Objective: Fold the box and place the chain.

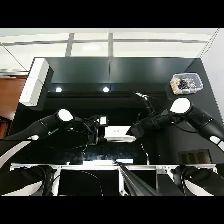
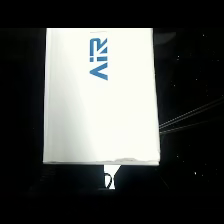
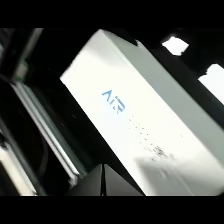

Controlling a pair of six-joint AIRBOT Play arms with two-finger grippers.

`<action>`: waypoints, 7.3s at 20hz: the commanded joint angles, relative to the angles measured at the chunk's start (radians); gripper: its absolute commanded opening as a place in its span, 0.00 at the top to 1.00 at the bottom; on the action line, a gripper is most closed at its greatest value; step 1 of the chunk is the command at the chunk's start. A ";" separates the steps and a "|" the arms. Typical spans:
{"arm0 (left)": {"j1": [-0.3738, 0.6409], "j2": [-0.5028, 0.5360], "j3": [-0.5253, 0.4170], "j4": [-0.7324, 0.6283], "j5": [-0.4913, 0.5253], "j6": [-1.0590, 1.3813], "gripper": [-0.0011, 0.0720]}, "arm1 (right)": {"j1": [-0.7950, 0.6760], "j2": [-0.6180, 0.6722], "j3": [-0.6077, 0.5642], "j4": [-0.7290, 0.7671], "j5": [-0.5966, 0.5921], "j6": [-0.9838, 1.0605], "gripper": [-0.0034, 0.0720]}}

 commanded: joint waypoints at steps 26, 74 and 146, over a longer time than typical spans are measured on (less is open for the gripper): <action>0.000 -0.001 0.000 -0.001 -0.003 0.000 0.44 | -0.063 -0.082 -0.004 0.138 0.087 0.085 0.94; -0.217 -0.142 0.348 0.188 -0.110 -0.497 0.01 | -0.503 0.396 0.071 -0.332 0.201 0.159 0.94; 0.462 0.668 0.119 0.507 -0.043 -1.366 0.95 | -0.277 0.543 0.047 -0.605 -0.261 0.283 0.95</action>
